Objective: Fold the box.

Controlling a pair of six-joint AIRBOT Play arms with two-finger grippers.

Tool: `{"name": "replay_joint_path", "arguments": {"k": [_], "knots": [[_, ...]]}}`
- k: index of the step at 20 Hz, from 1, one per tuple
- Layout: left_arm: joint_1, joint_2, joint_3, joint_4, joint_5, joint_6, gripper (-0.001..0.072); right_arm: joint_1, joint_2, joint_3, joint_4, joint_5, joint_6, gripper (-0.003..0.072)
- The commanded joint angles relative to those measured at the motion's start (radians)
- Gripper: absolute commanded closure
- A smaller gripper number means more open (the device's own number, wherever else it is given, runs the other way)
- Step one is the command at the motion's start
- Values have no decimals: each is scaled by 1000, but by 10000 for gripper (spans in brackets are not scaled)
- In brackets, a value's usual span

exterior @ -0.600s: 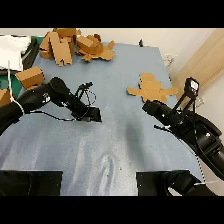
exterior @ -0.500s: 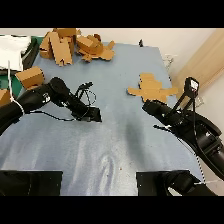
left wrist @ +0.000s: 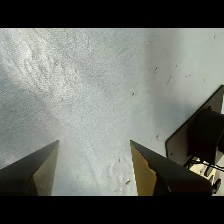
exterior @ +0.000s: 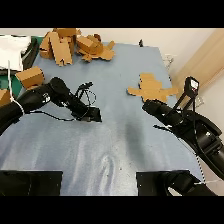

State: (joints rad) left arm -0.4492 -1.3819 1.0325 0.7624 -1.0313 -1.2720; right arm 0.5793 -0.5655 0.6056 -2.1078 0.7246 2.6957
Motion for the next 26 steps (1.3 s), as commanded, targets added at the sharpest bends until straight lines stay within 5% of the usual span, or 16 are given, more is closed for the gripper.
{"name": "replay_joint_path", "arguments": {"k": [1, 5, 9, 14, 15, 16, 22, 26], "knots": [[0, 0, 1, 1, 0, 0, 13, 0, -1, 1, 30, -1, 0, 642], [0, 0, 1, 0, 0, 0, 13, -132, -19, 71, 145, 80, -109, 622], [0, 0, 1, -43, 88, -3, 13, -679, -177, 330, 677, 179, -762, 579], [0, -1, 1, -46, 166, -2, 13, -1283, -553, 566, 1239, 261, -1201, 573], [0, -1, 1, -46, 169, -3, 13, -1337, -634, 595, 1293, 275, -1276, 353], [0, -1, 1, -46, 182, -3, 13, -1372, -721, 626, 1333, 278, -1331, 156], [2, -1, 1, -68, 303, -37, 13, -1368, -1177, 895, 1481, 340, -1566, 157], [2, -1, 1, -68, 354, -39, 13, -1342, -1342, 1046, 1485, 377, -1612, 162]]}}
